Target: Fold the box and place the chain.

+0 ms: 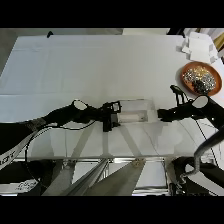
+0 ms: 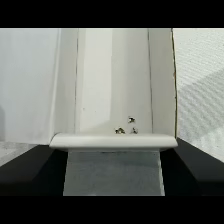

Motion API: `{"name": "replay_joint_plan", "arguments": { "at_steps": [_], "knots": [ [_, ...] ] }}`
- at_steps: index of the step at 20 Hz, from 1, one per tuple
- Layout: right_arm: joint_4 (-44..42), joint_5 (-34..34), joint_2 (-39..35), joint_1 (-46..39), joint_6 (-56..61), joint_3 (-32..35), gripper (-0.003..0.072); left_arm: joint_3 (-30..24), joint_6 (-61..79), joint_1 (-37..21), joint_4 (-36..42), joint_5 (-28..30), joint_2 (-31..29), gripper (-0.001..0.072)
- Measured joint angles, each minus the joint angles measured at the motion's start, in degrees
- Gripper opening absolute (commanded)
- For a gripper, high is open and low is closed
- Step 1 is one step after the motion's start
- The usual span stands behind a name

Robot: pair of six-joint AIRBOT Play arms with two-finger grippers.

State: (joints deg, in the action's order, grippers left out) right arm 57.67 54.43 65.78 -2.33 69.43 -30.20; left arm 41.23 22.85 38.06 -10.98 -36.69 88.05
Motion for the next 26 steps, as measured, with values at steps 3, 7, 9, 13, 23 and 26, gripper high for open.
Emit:
{"name": "replay_joint_plan", "arguments": {
  "at_steps": [3,7,9,13,23,26],
  "knots": [
    [-4.3,0.8,0.7,1.0,-3.5,0.0,0.0009,0.0,0.0,0.0,0.0,0.0,0.0,0.0252],
    [-8.2,1.8,-0.5,1.5,-6.9,0.0,0.0014,0.0,0.0,0.0,0.0,0.0,0.0,0.0252],
    [-8.9,2.0,-2.1,1.6,-7.6,0.0,0.014,0.0,0.0,0.0,0.0,0.0,0.0,0.0252],
    [-9.8,2.4,-5.7,1.6,-8.2,0.0,0.0198,0.0,0.0,0.0,0.0,0.0,0.0,0.0252],
    [-10.9,1.7,-7.8,6.2,-8.5,0.0,0.0345,0.0,0.0,0.0,0.0,0.0,0.0,0.0252],
    [-9.7,0.0,-7.9,8.3,-8.4,0.0,0.0433,0.0,0.0,0.0,0.0,0.0,0.0,0.0252]
  ]
}}
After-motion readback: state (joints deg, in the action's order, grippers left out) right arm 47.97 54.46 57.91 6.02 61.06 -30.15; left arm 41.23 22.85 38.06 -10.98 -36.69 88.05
